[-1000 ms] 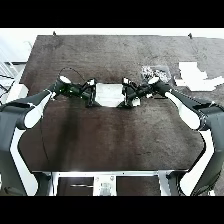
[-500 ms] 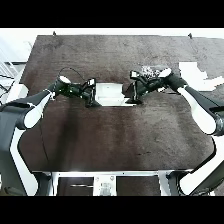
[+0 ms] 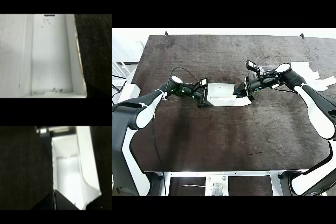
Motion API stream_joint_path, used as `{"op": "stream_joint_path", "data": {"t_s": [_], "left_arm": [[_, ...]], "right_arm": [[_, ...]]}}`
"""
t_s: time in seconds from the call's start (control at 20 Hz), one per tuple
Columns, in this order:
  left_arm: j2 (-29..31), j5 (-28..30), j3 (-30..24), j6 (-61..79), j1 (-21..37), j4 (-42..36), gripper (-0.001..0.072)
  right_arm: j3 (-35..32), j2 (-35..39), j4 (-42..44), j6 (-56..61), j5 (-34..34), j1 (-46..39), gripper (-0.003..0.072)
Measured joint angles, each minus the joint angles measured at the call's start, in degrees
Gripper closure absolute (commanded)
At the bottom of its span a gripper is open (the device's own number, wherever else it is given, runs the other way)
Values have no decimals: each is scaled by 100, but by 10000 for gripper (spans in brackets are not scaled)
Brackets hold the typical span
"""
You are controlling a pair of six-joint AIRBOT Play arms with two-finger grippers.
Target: Fold the box and place the chain.
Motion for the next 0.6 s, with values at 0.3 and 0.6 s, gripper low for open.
{"op": "stream_joint_path", "data": {"t_s": [0.3,0.6], "left_arm": [[0,31,0,0,0,-2,234],[0,48,0,2,0,-4,234]], "right_arm": [[0,-181,575,411,-1255,66,677],[2,-531,743,647,-2031,79,677]]}}
